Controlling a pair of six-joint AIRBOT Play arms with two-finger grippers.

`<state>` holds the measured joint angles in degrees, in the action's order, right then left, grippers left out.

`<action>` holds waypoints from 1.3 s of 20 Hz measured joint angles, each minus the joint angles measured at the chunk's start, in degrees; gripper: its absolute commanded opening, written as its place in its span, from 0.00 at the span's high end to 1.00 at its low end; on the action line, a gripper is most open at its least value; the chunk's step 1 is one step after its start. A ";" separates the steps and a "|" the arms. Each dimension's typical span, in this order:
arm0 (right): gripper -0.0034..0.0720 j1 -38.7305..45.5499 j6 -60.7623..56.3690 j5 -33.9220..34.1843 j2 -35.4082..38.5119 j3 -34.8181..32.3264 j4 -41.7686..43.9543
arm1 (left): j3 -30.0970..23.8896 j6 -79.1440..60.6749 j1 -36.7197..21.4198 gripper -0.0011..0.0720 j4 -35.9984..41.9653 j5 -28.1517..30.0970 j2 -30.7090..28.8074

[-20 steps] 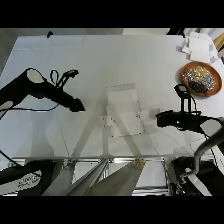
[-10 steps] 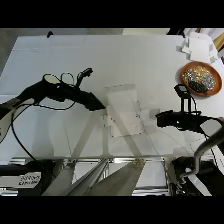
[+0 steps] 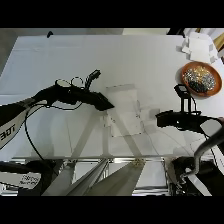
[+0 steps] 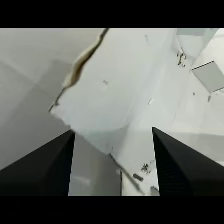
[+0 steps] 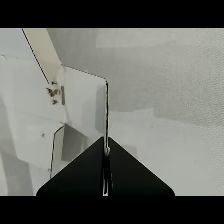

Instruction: Fold the box and place the chain.

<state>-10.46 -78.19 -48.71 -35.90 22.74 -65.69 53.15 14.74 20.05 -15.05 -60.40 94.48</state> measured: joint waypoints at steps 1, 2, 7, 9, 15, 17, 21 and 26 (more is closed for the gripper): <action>0.94 0.00 0.00 0.00 0.00 0.00 0.00 | 0.00 -0.83 0.46 0.26 0.96 -0.09 0.44; 0.94 0.00 0.00 0.00 0.00 0.00 0.00 | 0.00 -1.36 0.90 0.28 1.66 -0.28 0.81; 0.94 0.00 0.00 0.00 0.00 0.00 0.00 | 0.00 -3.04 2.49 0.73 3.28 -0.96 2.16; 0.94 0.00 0.00 0.00 0.00 0.00 -0.02 | 0.00 -3.39 2.49 0.90 3.50 -1.11 2.27; 0.77 0.00 0.00 -0.37 0.00 0.00 0.37 | 0.00 -6.62 2.29 0.98 3.56 -2.03 2.23; 0.54 0.00 0.00 -0.85 0.02 0.00 1.53 | 0.00 -9.90 2.19 0.98 2.47 -2.01 1.36; 0.50 -0.02 0.00 -1.97 0.96 0.76 4.39 | 0.00 -16.26 2.29 0.98 -2.16 -3.32 -2.43; 0.50 -0.02 0.20 -3.98 5.68 3.04 5.35 | 0.00 -19.26 2.56 0.98 -8.66 -6.14 -6.40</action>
